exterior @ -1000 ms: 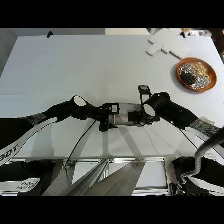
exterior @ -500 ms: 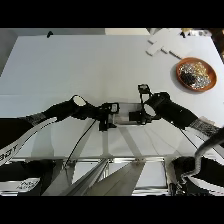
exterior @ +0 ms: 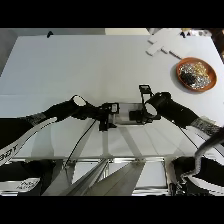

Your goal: Fold the box and place the chain.

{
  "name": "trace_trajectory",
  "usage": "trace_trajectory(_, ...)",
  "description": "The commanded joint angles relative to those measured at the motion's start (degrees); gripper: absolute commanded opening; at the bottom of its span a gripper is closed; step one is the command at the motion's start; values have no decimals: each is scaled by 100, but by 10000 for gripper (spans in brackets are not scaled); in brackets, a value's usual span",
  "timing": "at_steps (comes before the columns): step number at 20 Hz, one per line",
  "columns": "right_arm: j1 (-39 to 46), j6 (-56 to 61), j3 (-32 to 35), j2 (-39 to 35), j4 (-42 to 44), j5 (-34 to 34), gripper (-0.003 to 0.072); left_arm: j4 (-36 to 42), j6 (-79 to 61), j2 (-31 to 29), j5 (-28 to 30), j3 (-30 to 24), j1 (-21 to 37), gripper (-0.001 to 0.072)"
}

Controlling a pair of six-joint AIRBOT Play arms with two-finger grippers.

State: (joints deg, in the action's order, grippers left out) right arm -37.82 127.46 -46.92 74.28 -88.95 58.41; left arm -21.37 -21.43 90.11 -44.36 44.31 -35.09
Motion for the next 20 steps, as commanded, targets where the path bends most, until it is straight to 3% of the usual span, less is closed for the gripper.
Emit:
trace_trajectory(1,81,68,2,17,-61,70,201,-7,0,0,-2,-2,0,336)
trace_trajectory(3,81,70,2,114,44,90,295,-7,0,0,-4,-2,-2,336)
trace_trajectory(6,74,136,2,168,70,90,287,-7,0,0,-2,-2,0,336)
trace_trajectory(8,74,133,2,168,50,48,218,-7,0,0,-4,-2,-2,336)
trace_trajectory(14,74,138,2,374,72,59,208,-7,0,0,-2,-2,-2,336)
trace_trajectory(15,74,133,2,385,68,57,147,-7,0,0,-2,-2,-2,336)
trace_trajectory(20,74,131,2,382,22,42,93,-7,0,0,-2,-2,-2,336)
